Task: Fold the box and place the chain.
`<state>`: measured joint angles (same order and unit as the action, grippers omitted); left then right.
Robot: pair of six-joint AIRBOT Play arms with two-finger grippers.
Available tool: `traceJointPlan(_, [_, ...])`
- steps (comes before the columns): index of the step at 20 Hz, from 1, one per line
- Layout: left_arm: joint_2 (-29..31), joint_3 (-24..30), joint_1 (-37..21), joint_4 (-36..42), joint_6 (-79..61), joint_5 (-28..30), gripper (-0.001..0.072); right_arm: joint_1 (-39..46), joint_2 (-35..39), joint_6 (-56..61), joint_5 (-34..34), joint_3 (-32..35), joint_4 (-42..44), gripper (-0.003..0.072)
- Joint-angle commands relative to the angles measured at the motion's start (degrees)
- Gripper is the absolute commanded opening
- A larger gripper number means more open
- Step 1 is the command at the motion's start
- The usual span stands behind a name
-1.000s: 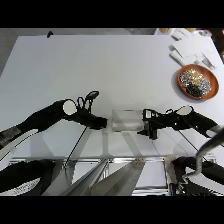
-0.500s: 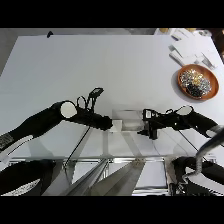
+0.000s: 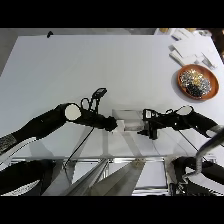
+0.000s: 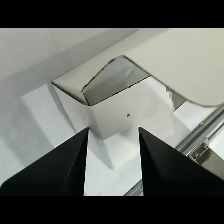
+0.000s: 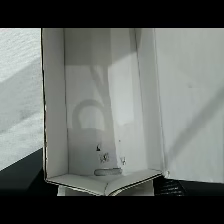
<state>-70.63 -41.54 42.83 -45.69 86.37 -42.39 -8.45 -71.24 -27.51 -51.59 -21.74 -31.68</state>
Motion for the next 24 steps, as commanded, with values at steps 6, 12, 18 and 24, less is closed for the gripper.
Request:
traceJointPlan(6, [-3.3, -6.4, 3.8, -12.9, 14.2, -1.7, 0.0355, 0.0, 0.0, 0.0, 0.0, 0.0, 0.0, 0.0397])
traceJointPlan(12, [-6.0, -10.8, 5.5, -22.9, 26.2, -7.9, 0.0355, 0.0, 0.0, 0.0, 0.0, 0.0, 0.0, 0.0397])
traceJointPlan(18, [-7.6, -14.5, 6.4, -27.0, 33.7, -12.0, 0.0355, 0.0, 0.0, 0.0, 0.0, 0.0, 0.0, 0.0397])
traceJointPlan(24, [-12.8, -19.8, 8.6, -28.8, 37.7, -16.9, 0.0355, 0.0, 0.0, 0.0, 0.0, 0.0, 0.0, 0.0397])
